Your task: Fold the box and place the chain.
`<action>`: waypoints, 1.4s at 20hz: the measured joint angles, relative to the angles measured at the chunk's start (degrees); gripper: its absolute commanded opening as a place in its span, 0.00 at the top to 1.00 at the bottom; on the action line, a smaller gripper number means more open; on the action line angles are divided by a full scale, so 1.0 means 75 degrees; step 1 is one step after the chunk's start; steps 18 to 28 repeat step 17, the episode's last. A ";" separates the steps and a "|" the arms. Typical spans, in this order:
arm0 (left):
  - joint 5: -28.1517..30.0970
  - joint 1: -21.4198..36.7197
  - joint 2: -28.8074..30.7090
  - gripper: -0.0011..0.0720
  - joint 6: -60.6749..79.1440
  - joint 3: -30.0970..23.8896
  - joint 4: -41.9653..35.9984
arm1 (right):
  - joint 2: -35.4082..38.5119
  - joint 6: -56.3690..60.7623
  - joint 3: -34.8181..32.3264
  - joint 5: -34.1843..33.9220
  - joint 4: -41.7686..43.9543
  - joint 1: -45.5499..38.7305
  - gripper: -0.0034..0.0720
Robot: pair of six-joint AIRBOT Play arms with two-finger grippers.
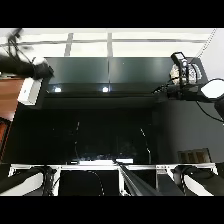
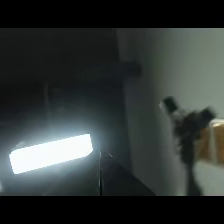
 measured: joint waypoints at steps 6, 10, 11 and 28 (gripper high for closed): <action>0.1530 -0.0446 0.2716 0.95 -0.0321 -0.3319 0.0979 | -0.0064 0.1314 -0.0455 -0.0323 -0.1463 -0.0376 0.93; 0.1769 -0.0423 0.3340 0.95 -0.0420 -0.3751 0.1207 | -0.0064 0.1536 -0.0519 -0.0321 -0.1719 -0.0469 0.93; 0.1778 -0.0423 0.3386 0.95 -0.0443 -0.3797 0.1241 | -0.0064 0.1559 -0.0527 -0.0318 -0.1760 -0.0475 0.93; 0.1830 -0.0423 0.3506 0.95 -0.0472 -0.3896 0.1311 | -0.0064 0.1641 -0.0536 -0.0312 -0.1836 -0.0493 0.93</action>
